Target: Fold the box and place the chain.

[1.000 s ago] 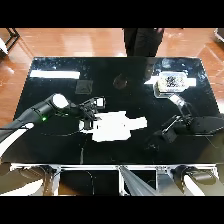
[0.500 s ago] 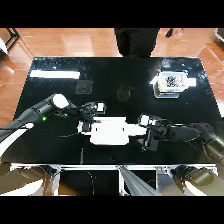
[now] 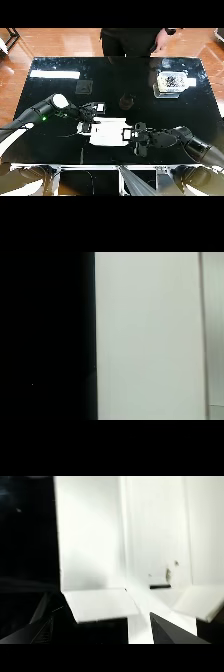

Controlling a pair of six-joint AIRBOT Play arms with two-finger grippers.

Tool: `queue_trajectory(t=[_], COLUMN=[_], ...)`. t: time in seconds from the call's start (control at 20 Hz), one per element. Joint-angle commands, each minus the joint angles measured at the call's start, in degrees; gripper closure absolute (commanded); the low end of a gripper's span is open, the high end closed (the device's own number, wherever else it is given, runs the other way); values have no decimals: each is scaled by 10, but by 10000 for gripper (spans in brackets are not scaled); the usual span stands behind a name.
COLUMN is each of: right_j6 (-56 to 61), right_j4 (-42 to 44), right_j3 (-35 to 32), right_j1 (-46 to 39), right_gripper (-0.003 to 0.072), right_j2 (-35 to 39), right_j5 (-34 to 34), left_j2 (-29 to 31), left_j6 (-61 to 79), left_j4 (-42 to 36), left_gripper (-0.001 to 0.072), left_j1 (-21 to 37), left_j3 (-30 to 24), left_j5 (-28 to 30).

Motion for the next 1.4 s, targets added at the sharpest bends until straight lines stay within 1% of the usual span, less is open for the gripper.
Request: queue_trajectory(t=[0.0, 0.25, 0.45, 0.6, 0.9, 1.0, 1.15, 1.35], right_j6=[-16, -64, -57, -57, -28, -6, 32, 34], right_j4=[2, 30, 43, 59, 55, 37, 6, 5], right_j3=[0, 0, 3, 18, 33, 41, 49, 51], right_j1=[24, 28, 28, 40, 39, 37, 15, -3], right_gripper=[-22, -21, -21, -21, -21, -21, -21, -21], right_j2=[-11, -38, -64, -69, -68, -68, -68, -67], right_j5=[11, 22, 87, 113, 118, 117, 115, 115], left_j2=[0, 0, 0, 0, 0, 0, 0, 0], left_j6=[-1, -9, -14, -16, -17, -20, -20, -31], left_j4=[0, 0, 0, 0, 0, 0, 0, 0], left_gripper=[688, 687, 687, 688, 687, 688, 688, 688], left_j1=[0, 0, 0, 0, 0, 0, 0, 0], left_j3=[0, 0, 0, 0, 0, 0, 0, 0], left_j5=[1, 1, 0, 0, -2, -2, -1, -1])
